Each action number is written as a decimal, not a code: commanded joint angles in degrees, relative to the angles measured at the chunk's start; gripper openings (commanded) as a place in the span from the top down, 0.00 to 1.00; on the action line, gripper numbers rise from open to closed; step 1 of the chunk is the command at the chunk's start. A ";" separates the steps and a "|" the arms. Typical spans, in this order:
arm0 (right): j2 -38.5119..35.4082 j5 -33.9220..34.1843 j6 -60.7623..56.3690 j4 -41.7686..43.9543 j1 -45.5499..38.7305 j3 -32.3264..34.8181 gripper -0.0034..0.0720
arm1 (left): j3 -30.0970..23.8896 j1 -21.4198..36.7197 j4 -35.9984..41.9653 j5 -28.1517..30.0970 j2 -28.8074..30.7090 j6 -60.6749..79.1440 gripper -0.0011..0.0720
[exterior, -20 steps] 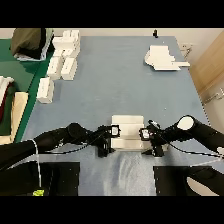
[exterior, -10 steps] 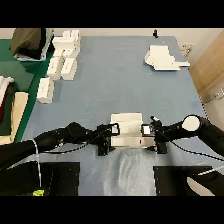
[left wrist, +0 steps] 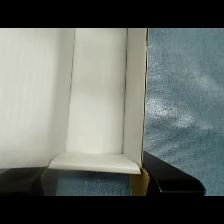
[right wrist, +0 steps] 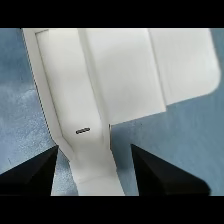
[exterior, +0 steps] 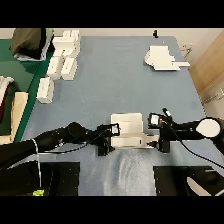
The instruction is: Fold the box.
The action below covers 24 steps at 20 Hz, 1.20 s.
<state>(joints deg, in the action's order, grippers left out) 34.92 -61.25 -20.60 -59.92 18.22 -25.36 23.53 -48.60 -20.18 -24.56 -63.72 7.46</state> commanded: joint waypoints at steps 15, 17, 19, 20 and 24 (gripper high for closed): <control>-5.31 4.59 -56.89 23.69 -0.02 -0.37 0.85 | 0.00 0.00 0.00 -0.02 0.02 0.00 0.35; 2.95 4.46 -54.80 30.58 0.00 -0.39 0.85 | 0.00 0.00 0.00 -0.02 0.02 0.00 0.35; 11.98 4.44 -49.35 36.22 0.00 -0.81 0.85 | 0.00 0.00 0.00 -0.02 0.02 0.00 0.35; 16.63 4.57 -47.12 37.20 -0.02 -2.10 0.85 | 0.00 0.00 0.00 -0.02 0.02 0.00 0.35; 29.64 4.59 -43.39 34.71 -0.02 -10.54 0.85 | 0.00 0.00 0.00 -0.02 0.02 0.00 0.35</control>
<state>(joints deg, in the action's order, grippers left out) 55.70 -56.66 -67.05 -25.89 18.22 -31.33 23.53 -48.60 -20.18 -24.60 -63.72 7.46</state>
